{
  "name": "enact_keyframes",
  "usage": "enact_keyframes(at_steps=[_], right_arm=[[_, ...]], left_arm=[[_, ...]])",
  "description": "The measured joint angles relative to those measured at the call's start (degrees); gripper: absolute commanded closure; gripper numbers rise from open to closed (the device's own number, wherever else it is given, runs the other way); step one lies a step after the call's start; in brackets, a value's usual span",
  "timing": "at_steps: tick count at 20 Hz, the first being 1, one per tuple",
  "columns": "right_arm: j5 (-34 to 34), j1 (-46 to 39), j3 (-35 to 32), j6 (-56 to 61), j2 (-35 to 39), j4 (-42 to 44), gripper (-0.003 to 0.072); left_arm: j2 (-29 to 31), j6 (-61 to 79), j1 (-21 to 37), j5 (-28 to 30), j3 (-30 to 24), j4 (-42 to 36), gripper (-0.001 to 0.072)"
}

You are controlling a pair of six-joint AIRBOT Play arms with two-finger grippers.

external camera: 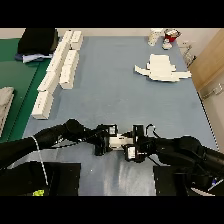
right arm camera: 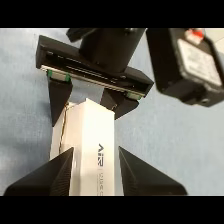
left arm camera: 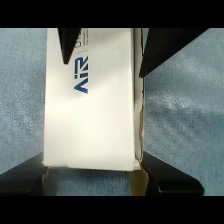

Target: Fold the box.

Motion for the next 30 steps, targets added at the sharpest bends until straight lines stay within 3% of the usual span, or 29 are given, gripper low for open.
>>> enact_keyframes(at_steps=[3,4,6,11,15,30], right_arm=[[0.0,0.0,0.0,3.5,2.1,4.7,0.0259],[0.1,0.0,0.0,6.7,3.0,6.3,0.0361],[0.7,0.0,-0.1,15.5,4.7,8.5,0.0683],[7.7,0.0,-5.1,39.8,6.1,11.0,0.0686],[14.6,0.0,-9.7,50.4,6.4,12.1,0.0686],[17.5,0.2,-14.4,55.5,2.2,11.0,0.0686]], left_arm=[[0.0,0.0,0.0,0.0,0.0,0.0,0.0226],[0.0,0.0,0.0,0.0,0.0,0.0,0.0225],[0.0,0.0,0.0,0.0,0.0,0.0,0.0225],[0.0,0.0,0.0,0.1,0.0,0.0,0.0225],[0.0,0.0,0.0,0.1,0.0,0.0,0.0225],[0.0,-0.1,0.0,0.0,0.0,0.0,0.0225]])
